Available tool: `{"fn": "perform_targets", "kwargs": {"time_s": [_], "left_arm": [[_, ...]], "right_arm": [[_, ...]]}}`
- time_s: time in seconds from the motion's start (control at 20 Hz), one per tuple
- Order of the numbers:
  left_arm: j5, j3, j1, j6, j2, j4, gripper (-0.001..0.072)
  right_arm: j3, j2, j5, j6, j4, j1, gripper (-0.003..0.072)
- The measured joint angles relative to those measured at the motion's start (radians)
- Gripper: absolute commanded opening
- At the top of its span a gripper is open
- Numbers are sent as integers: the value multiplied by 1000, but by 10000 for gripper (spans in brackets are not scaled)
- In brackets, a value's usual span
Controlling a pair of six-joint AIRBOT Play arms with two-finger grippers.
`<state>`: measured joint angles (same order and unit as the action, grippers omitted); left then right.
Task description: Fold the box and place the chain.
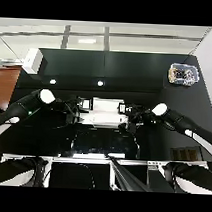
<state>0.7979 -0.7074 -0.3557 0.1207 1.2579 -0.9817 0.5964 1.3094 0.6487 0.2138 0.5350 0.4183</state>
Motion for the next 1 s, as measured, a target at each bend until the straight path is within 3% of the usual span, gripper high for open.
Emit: {"fn": "perform_targets", "kwargs": {"time_s": [0.6, 1.0], "left_arm": [[-18, -1, -7, 49, 43, 22, 707], [83, -2, 17, 12, 15, 85, 684]], "right_arm": [[0, 0, 2, 0, 2, 0, 239], [0, 0, 1, 0, 1, 0, 239]]}}
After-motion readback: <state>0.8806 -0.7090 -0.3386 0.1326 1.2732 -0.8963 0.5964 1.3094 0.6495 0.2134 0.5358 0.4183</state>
